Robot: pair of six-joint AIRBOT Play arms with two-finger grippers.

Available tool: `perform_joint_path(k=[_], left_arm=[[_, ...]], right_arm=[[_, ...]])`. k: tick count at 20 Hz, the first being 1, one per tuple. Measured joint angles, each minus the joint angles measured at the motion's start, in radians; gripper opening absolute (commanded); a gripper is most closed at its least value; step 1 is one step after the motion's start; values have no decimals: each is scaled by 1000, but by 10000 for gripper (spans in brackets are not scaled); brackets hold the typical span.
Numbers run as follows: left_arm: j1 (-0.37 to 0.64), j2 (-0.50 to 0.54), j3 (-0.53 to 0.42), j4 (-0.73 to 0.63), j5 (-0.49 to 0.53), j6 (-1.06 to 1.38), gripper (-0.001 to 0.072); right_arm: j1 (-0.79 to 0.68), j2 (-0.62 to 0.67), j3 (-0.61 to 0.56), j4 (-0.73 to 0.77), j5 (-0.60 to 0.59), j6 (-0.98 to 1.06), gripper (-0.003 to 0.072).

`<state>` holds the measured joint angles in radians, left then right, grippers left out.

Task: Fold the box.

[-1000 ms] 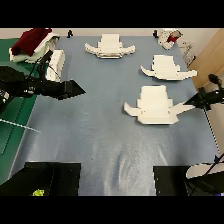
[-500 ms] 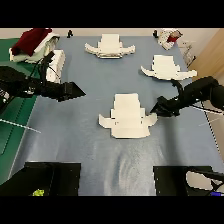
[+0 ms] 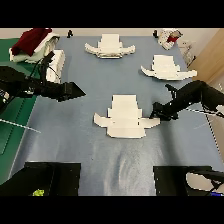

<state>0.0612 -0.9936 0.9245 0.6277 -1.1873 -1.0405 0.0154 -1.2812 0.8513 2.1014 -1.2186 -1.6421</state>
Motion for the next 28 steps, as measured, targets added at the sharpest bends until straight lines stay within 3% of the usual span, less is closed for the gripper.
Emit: perform_joint_path(k=[7, 9, 11, 16, 21, 28], left_arm=[[0, 0, 0, 0, 2, 0, 693], [0, 0, 0, 0, 1, 0, 693], [0, 0, 0, -1, 1, 0, 693], [1, 0, 0, 2, -1, 0, 691], [2, -14, -22, 77, -45, 0, 692], [-9, -150, -88, 73, -42, 52, 691]], right_arm=[[23, -8, -17, 43, 0, 1, 268], [48, -11, -23, 45, 5, -9, 109], [75, -14, -25, 49, 27, -32, 8], [146, 21, -40, 122, 50, -144, 6], [255, 158, -175, 147, 124, -237, 7], [341, 250, -274, 161, 267, -292, 7]])
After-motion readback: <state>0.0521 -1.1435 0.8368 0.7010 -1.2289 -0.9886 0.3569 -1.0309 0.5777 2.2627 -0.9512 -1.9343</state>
